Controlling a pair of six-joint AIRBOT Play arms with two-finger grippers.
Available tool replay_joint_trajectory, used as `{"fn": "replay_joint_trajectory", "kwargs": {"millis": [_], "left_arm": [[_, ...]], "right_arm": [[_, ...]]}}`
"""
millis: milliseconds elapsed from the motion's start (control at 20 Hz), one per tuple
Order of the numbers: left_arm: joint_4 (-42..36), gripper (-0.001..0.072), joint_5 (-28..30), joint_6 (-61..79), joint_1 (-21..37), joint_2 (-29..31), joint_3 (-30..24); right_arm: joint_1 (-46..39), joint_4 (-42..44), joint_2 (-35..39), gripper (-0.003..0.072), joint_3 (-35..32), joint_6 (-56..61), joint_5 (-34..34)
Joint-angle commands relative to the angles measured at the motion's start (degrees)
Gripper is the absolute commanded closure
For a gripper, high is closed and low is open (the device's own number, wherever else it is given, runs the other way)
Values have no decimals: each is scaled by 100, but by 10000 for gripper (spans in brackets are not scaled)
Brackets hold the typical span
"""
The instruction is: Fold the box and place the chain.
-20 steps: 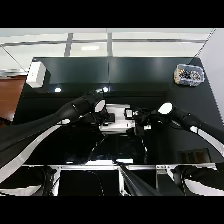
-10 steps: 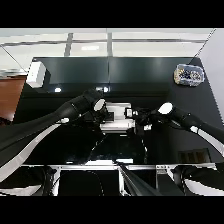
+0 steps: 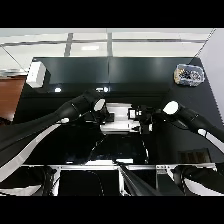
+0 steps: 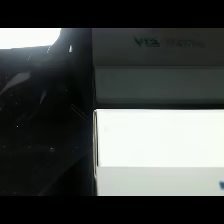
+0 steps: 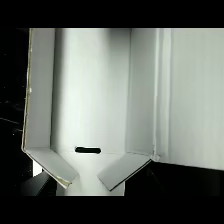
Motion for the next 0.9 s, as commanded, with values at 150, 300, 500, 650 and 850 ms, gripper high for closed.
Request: {"fn": "replay_joint_trajectory", "kwargs": {"millis": [150, 300, 500, 650, 850], "left_arm": [[0, 685, 13, -9, -2, 2, 7], [-2, 685, 17, -9, 0, 2, 7], [-2, 685, 17, -9, 0, 2, 7], [-4, 684, 48, -9, 0, 2, 7], [-17, 684, 42, -9, 0, 2, 7]], "right_arm": [[-9, 195, 70, 77, 2, 39, 356], [-9, 254, 70, 421, 2, 42, 450], [46, 367, 68, 672, 0, 275, 444], [282, 898, -24, 671, -2, 363, 284], [466, 1335, -321, 671, -2, 540, 57]]}}
